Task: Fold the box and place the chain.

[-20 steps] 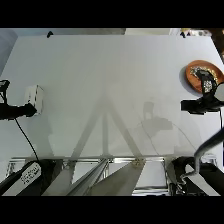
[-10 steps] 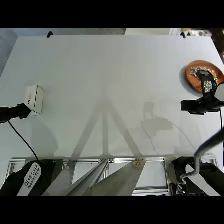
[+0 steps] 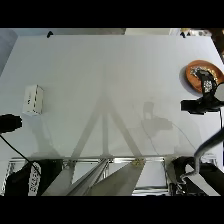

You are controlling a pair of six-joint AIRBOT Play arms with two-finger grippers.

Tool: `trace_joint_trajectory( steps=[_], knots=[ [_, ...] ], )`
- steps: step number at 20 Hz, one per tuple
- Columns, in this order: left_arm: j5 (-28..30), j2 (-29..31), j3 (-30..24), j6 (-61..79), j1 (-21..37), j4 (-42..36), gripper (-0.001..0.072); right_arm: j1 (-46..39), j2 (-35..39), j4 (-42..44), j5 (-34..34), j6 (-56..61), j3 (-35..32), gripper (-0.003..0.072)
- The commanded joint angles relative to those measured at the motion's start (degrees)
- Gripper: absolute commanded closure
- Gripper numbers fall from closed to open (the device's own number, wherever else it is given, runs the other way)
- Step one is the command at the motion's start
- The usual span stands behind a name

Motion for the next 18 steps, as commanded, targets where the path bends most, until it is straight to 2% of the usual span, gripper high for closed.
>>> trace_joint_trajectory(
  steps=[1, 7, 18],
  knots=[
    [-3.04, 3.32, -0.02, -0.02, -0.17, -0.68, 0.0702, -0.04, 0.04, 0.02, 0.00, 0.00, 0.00, 0.0667],
    [-3.85, 3.30, -1.07, 0.02, -3.34, -0.61, 0.0702, -0.04, 0.04, 0.02, 0.00, 0.00, -0.02, 0.0667],
    [-3.39, 3.30, -1.66, -0.02, -3.58, -0.68, 0.0701, -0.04, 0.04, 0.02, 0.00, 0.00, 0.00, 0.0667]
  ],
)
